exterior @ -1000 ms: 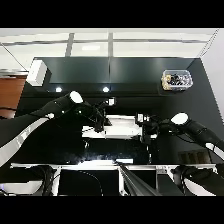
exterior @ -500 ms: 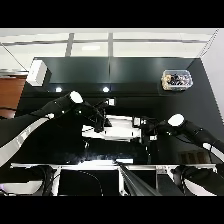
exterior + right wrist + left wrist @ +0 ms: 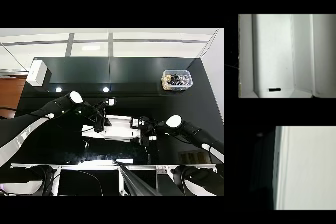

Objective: Fold the box and place the chain.

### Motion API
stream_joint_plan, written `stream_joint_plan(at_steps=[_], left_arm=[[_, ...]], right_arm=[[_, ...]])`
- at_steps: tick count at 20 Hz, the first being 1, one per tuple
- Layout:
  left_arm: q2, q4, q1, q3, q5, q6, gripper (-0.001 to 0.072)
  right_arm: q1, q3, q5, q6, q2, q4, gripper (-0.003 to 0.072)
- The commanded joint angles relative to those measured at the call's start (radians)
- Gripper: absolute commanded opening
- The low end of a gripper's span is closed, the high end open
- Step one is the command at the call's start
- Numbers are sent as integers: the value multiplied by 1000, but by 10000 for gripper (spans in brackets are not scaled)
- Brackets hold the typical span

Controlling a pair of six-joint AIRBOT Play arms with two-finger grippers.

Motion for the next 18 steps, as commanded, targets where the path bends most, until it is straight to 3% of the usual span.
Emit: stream_joint_plan(at_steps=[1, 6, 8, 10, 11, 12, 14, 17, 18], left_arm=[[0, -1, 0, 1, 0, 0, 30], [0, -1, 0, 1, -1, 0, 30], [0, -1, 0, 1, -2, 0, 30], [0, -1, 0, 1, -18, 0, 32], [0, -1, 0, 2, -29, 0, 69], [5, 1, 0, 2, -34, 0, 181], [32, 21, 4, 2, -43, -5, 241], [128, 115, 11, 2, -80, -94, 546], [162, 177, 15, 2, -107, -151, 558]], right_arm=[[2, -1, -7, 5, -1, -4, 660], [2, -1, -7, 5, -1, -5, 610], [2, -1, -6, 5, -1, -5, 504], [2, -1, -6, 5, -1, -5, 501], [2, -1, -6, 5, -1, -5, 500], [2, -1, -6, 5, -1, -5, 501], [2, -1, -6, 5, -1, -5, 501], [2, -1, -6, 5, -1, -5, 500], [2, -1, -6, 5, -1, -5, 500]])
